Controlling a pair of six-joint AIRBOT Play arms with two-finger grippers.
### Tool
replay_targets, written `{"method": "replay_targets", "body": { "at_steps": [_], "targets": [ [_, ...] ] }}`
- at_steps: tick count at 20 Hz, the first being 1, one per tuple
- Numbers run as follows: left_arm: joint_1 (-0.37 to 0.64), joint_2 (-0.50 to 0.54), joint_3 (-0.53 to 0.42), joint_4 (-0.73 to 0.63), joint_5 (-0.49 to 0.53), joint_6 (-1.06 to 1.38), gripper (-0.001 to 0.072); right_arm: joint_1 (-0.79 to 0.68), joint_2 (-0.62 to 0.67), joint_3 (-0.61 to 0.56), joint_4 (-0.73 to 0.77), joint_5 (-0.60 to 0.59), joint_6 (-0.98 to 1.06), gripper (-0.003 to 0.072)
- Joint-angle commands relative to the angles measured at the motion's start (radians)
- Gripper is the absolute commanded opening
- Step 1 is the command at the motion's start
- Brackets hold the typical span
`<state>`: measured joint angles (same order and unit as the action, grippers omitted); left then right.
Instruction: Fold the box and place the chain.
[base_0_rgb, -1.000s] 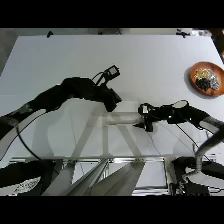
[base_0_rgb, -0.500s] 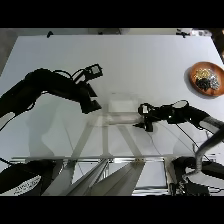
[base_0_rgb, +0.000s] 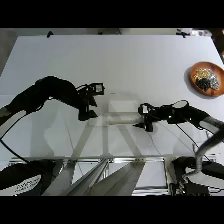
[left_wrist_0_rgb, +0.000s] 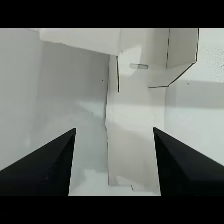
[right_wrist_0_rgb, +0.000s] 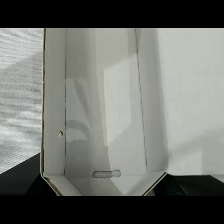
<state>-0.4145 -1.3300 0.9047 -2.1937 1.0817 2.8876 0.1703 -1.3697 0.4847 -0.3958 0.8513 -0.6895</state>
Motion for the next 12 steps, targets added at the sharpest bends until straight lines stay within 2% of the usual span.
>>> {"method": "replay_targets", "body": {
  "at_steps": [1,4,7,10,11,12],
  "targets": [
    [-0.005,-0.061,-0.010,-0.058,-0.034,0.071,0.0518,0.001,0.000,0.000,0.000,0.001,0.000,0.0419],
    [-0.005,-0.082,-0.011,-0.058,-0.032,0.071,0.0549,0.001,0.000,0.000,0.000,0.001,0.001,0.0419],
    [-0.017,-0.088,-0.011,-0.048,-0.027,0.071,0.0708,0.001,0.000,0.000,0.000,0.001,0.000,0.0419],
    [-0.045,-0.088,-0.012,-0.031,-0.046,0.071,0.0668,0.001,0.000,0.000,0.000,0.001,0.000,0.0419],
    [-0.065,-0.088,-0.013,-0.031,-0.045,0.071,0.0567,0.001,0.000,0.000,0.000,0.001,0.000,0.0419],
    [-0.083,-0.088,-0.014,-0.030,-0.048,0.071,0.0561,0.001,0.000,0.000,0.000,0.001,0.000,0.0419]
  ]
}}
